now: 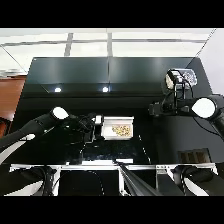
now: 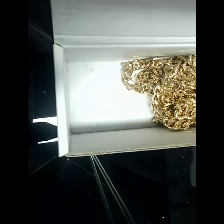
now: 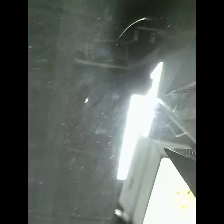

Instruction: Fold the box and place the chain.

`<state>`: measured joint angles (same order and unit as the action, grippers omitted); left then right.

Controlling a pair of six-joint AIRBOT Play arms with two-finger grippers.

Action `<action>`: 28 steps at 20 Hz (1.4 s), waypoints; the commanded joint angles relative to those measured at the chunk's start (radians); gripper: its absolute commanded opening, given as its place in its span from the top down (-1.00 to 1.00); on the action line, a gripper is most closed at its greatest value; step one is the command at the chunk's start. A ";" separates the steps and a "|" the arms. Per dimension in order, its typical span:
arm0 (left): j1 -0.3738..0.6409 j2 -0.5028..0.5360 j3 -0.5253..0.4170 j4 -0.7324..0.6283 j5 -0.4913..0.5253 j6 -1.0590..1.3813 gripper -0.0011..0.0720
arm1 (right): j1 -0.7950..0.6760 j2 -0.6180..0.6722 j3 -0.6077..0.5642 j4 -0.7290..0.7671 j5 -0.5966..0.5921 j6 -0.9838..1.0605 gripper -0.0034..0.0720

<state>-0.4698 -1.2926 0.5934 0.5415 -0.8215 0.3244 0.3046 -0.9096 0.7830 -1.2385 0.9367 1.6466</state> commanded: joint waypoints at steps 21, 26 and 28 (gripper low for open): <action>-0.003 0.000 0.001 0.000 0.010 -0.018 -0.30 | 0.103 -0.238 0.048 0.517 0.088 -1.325 -1.00; -0.003 0.000 0.001 0.000 0.009 -0.018 -0.30 | 0.111 -0.242 0.019 0.542 0.130 -1.405 -1.00; -0.003 0.000 0.001 0.000 0.009 -0.018 -0.30 | 0.137 -0.242 0.019 0.523 0.121 -1.405 -1.00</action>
<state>-0.4725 -1.2926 0.5934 0.5415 -0.8120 0.3061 0.4213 -1.1500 0.8078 -0.7143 1.0481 0.2855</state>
